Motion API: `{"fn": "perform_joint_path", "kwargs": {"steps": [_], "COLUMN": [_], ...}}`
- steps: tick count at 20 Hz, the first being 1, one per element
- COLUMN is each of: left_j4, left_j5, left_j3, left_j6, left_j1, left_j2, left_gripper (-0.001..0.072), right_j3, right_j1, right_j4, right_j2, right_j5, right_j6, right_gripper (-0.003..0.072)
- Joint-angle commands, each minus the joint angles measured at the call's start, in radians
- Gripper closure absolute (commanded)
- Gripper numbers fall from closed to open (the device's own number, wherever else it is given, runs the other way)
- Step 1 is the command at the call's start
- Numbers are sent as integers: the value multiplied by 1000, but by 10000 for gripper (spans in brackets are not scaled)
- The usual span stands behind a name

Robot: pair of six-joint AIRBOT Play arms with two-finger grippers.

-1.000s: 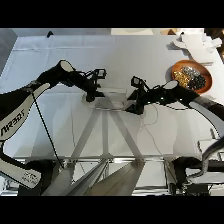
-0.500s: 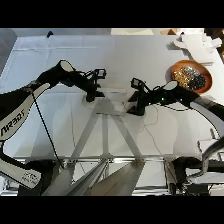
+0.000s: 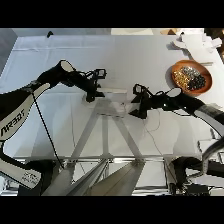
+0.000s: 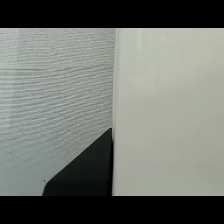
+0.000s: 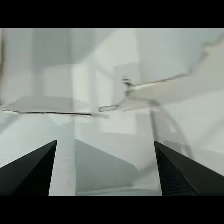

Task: Fold the box and place the chain.

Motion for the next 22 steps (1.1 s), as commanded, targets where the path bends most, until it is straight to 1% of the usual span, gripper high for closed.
{"fn": "perform_joint_path", "kwargs": {"steps": [1,3,6,8,10,12,13,14,15,17,19,22], "left_j4": [0,0,0,0,0,0,0,0,0,0,0,0], "left_j5": [0,0,0,0,0,0,0,0,-1,0,0,0], "left_j3": [0,0,0,0,0,0,0,0,0,0,0,0], "left_j6": [0,0,0,0,0,0,0,0,0,0,0,0], "left_j1": [0,0,0,0,0,0,0,0,0,0,0,0], "left_j2": [0,0,0,0,0,0,0,0,0,0,0,0], "left_gripper": [698,698,698,698,698,698,698,698,698,698,698,698], "right_j3": [-15,-15,-15,-15,-15,-18,-21,-39,-65,-130,-172,-210], "right_j1": [0,0,0,0,0,1,9,26,46,87,109,133], "right_j4": [20,44,35,25,-8,-35,-50,-49,-38,-30,0,97], "right_j2": [32,53,120,171,218,235,234,234,234,233,226,222], "right_j5": [-58,-48,-2,42,109,167,172,146,90,-89,-214,-269], "right_j6": [-13,11,121,124,123,124,124,123,113,60,21,-120], "right_gripper": [-4,-4,-10,-19,-21,-21,-21,-22,-22,-21,-20,-21]}}
